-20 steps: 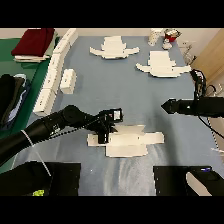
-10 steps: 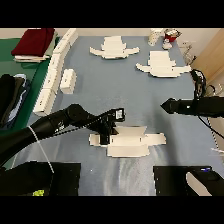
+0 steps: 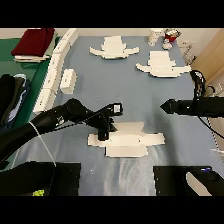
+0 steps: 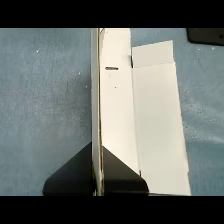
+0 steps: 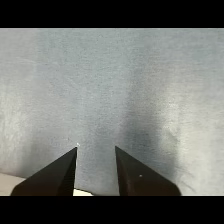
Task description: Fold the box.
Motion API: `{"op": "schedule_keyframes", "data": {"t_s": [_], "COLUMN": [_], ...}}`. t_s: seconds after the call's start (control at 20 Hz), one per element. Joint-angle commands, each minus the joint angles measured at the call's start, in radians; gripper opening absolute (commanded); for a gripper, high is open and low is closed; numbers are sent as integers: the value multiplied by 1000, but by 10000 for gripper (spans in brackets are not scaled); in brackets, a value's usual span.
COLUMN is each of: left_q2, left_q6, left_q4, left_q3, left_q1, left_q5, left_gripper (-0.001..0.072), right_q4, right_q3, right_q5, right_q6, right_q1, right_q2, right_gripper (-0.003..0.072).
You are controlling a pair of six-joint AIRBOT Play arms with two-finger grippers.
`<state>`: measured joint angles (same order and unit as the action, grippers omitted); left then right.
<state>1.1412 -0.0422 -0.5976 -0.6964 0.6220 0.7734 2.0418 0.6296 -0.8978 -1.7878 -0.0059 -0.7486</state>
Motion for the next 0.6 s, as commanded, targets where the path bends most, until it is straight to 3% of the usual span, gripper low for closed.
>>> {"op": "schedule_keyframes", "data": {"t_s": [0.0,0.55], "left_q2": [1,73], "left_q6": [2,4], "left_q4": [13,14], "left_q3": [-19,-18], "left_q1": [-45,-42], "left_q5": [48,102], "left_gripper": [13,14], "right_q4": [0,13], "right_q3": [0,0], "right_q5": [0,-8], "right_q6": [0,0], "right_q1": [0,0], "right_q2": [0,0], "right_gripper": [366,362]}}
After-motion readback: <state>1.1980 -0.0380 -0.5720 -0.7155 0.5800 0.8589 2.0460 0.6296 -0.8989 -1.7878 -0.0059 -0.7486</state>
